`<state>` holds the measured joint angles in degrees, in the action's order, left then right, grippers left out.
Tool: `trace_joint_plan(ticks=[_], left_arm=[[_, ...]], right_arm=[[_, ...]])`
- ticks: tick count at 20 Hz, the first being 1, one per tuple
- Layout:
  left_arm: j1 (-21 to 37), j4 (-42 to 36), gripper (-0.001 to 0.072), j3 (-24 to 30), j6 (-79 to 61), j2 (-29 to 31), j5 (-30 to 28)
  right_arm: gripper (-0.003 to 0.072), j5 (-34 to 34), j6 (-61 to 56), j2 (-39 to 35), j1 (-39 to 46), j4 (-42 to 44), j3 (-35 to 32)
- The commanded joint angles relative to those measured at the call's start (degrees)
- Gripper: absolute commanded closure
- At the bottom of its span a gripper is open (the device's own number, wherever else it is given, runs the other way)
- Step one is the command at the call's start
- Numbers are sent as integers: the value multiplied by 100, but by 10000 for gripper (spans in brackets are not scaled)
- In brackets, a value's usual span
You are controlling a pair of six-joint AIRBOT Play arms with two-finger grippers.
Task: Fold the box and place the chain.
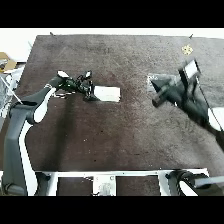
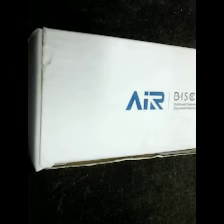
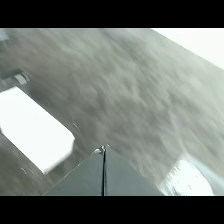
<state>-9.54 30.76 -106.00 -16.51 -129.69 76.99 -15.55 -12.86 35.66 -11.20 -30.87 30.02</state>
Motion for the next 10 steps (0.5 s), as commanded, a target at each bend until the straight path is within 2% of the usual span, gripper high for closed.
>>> trace_joint_plan(ticks=[1,5,6,7,10], left_arm=[[7,0,294,-7,-4,-2,11],[7,-42,298,-7,-2,-2,59],[7,-92,517,-7,28,0,85],[7,-240,698,-20,157,11,142],[13,-420,700,-365,868,192,245]], right_arm=[[685,1095,-275,-1412,37,-15,-1679],[685,1565,-544,-1971,37,22,-2507],[685,1556,-542,-1969,37,22,-2562],[685,1556,-542,-1967,37,20,-2577],[685,1703,-540,-1967,37,17,-2577]])
